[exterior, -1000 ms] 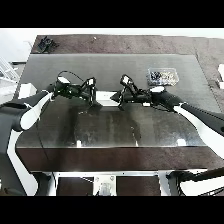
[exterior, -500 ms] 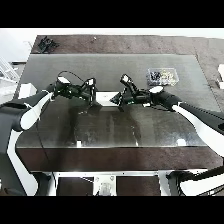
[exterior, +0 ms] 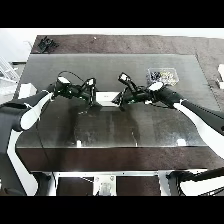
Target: Fold the box and place the chain.
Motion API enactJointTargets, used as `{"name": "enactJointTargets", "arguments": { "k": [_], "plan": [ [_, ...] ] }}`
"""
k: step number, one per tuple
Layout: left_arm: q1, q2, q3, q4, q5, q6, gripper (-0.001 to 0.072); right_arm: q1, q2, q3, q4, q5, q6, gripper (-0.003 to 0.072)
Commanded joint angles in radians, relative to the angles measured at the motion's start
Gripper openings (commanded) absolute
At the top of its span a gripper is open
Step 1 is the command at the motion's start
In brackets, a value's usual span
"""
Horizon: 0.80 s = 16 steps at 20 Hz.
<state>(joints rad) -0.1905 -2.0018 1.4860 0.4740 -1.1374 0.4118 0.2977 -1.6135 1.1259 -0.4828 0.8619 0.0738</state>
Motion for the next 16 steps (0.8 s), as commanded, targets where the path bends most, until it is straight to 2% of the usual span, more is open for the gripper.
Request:
{"name": "enactJointTargets", "arguments": {
  "k": [1, 7, 10, 12, 16],
  "plan": [
    [0.001, 0.000, 0.000, 0.000, 0.003, 0.005, 0.0538, 0.000, 0.108, 0.033, 0.059, 0.006, 0.028, 0.0002],
    [0.001, 0.000, 0.000, -0.004, 0.003, 0.006, 0.0538, -0.004, 0.407, 0.032, 0.032, 0.000, 0.198, 0.0001],
    [0.001, 0.000, 0.000, -0.022, -0.002, 0.004, 0.0538, -0.007, 0.517, 0.007, -0.103, 0.000, 0.350, 0.0001],
    [0.001, 0.000, 0.000, -0.034, -0.006, 0.004, 0.0539, -0.007, 0.563, -0.037, -0.150, 0.000, 0.399, 0.0001],
    [0.001, 0.000, 0.001, -0.035, -0.006, 0.005, 0.0538, -0.007, 0.603, -0.137, -0.150, 0.000, 0.425, 0.0001]
  ]
}}
